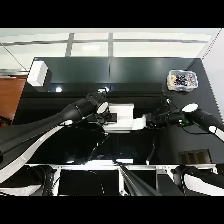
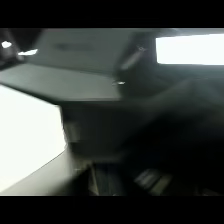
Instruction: Fold the box and place the chain.
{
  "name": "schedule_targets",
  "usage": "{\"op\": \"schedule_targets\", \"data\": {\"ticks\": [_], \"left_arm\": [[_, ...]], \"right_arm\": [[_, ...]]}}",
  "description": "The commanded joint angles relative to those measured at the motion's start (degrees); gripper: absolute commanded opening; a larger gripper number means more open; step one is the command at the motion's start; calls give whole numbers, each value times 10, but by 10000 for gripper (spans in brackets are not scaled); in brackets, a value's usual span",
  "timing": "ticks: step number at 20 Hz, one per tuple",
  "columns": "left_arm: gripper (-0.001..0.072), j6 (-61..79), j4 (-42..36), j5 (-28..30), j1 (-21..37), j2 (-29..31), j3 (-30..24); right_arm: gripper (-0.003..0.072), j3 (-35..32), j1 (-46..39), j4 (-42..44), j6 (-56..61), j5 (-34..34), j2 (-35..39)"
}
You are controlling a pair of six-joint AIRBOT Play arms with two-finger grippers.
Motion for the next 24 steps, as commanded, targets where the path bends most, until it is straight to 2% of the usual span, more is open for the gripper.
{"op": "schedule_targets", "data": {"ticks": [1,2,8,13,15,19,20,21,24], "left_arm": [[28,1,0,0,0,0,0],[28,1,0,0,0,0,0],[29,1,0,0,0,0,0],[28,1,0,0,0,0,0],[28,1,0,0,0,0,0],[28,1,0,0,0,0,0],[28,1,0,0,0,0,0],[28,1,0,0,0,0,0],[28,1,0,0,0,0,0]], "right_arm": [[513,49,9,7,-15,61,-5],[602,57,9,4,-16,70,-5],[599,80,16,10,-15,103,-5],[598,91,73,0,0,76,-5],[597,107,101,-33,44,55,-5],[597,150,155,-165,191,32,-5],[592,158,168,-182,210,28,-5],[492,165,178,-190,221,26,-5],[479,178,209,-216,266,14,-5]]}}
